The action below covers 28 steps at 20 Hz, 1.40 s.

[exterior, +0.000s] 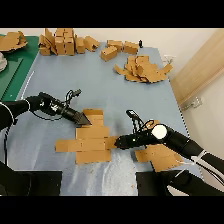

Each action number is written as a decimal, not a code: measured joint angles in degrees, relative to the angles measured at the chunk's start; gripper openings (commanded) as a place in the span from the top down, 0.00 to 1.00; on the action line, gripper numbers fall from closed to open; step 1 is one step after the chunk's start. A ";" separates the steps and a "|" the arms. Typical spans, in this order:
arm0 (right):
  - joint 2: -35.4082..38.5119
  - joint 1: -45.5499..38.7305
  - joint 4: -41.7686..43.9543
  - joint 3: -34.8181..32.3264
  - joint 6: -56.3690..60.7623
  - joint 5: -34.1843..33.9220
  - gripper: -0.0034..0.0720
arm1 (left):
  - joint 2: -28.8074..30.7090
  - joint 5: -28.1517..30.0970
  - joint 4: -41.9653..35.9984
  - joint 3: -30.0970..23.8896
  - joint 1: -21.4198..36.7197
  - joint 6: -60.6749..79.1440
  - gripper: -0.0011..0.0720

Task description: Fold the box.

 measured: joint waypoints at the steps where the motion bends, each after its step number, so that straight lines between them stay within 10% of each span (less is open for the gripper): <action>1: 0.00 0.00 -0.02 0.00 -0.02 -0.02 0.95 | 0.00 -0.07 0.28 0.00 0.00 0.20 0.97; 4: 0.00 0.02 -0.02 0.00 0.00 -0.39 0.95 | 0.00 -0.02 1.07 0.07 0.00 1.05 0.97; 7: 0.00 0.00 -0.09 0.04 0.20 -1.75 0.56 | -0.02 -0.02 1.44 0.26 -0.04 2.16 0.97; 17: 1.31 -10.34 -7.91 5.90 10.75 -8.35 0.56 | 10.58 6.01 -0.92 4.15 -9.77 11.30 0.97; 20: 3.48 -14.53 -9.44 7.34 12.02 -8.63 0.58 | 16.90 9.57 -5.05 0.46 -11.76 20.26 0.97; 22: 4.85 -16.00 -10.10 7.78 12.15 -8.72 0.83 | 20.04 11.45 -6.93 -3.48 -12.13 27.98 0.97; 28: 5.51 -17.25 -10.80 8.20 10.19 -8.92 0.85 | 23.58 22.12 -11.67 -13.05 -14.27 45.35 0.97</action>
